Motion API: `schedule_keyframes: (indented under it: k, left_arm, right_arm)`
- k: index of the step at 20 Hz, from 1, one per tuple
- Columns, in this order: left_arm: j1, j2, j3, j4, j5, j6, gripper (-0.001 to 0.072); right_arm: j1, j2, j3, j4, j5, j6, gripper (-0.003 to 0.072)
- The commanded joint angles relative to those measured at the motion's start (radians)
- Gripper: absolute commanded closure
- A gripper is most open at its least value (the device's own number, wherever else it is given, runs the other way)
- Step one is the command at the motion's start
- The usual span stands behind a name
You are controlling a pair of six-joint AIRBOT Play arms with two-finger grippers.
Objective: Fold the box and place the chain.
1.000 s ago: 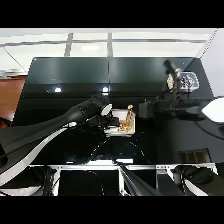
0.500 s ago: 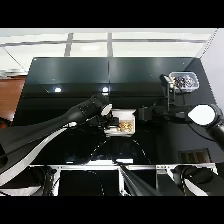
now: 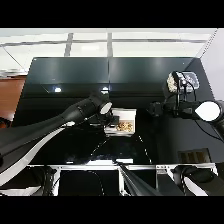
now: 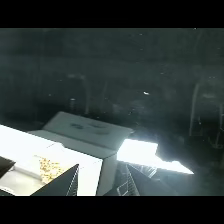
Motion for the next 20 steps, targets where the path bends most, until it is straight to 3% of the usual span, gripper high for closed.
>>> schedule_keyframes:
  k: [1,5,7,9,10,12,14,16,18,20]
  left_arm:
    - [-0.004,0.084,0.016,0.047,-0.026,0.000,0.0122]
    - [-0.024,0.275,-0.029,0.277,-0.153,0.066,0.0123]
    - [0.011,0.379,-0.141,0.413,-0.182,0.066,0.0123]
    - [0.152,0.468,-0.309,0.386,-0.130,0.063,0.0123]
    - [0.247,0.500,-0.391,0.312,-0.065,0.065,0.0123]
    - [0.462,0.536,-0.558,-0.018,0.180,0.192,0.0123]
    - [0.622,0.531,-0.678,-0.508,0.389,0.682,0.0124]
    - [0.694,0.513,-0.716,-0.883,0.413,1.307,0.0123]
    - [0.692,0.499,-0.714,-0.982,0.373,1.769,0.0123]
    - [0.663,0.493,-0.714,-0.980,0.386,2.113,0.0119]
  right_arm:
    - [-0.005,0.000,0.000,-0.013,0.003,-0.005,0.0339]
    - [-0.005,0.000,0.000,-0.013,0.009,-0.005,0.0339]
    - [-0.005,0.000,-0.001,-0.013,0.013,-0.005,0.0339]
    - [-0.005,0.000,0.000,-0.013,0.014,-0.004,0.0339]
    - [-0.005,0.000,-0.001,-0.013,0.014,-0.004,0.0339]
    - [-0.005,0.000,-0.001,-0.012,0.016,0.011,0.0340]
    - [-0.005,0.000,-0.001,-0.012,0.016,0.026,0.0339]
    - [-0.005,0.000,-0.001,-0.012,0.016,0.027,0.0339]
    - [-0.005,0.000,-0.001,-0.012,0.015,0.027,0.0339]
    - [-0.005,0.000,-0.001,-0.012,0.015,0.027,0.0340]
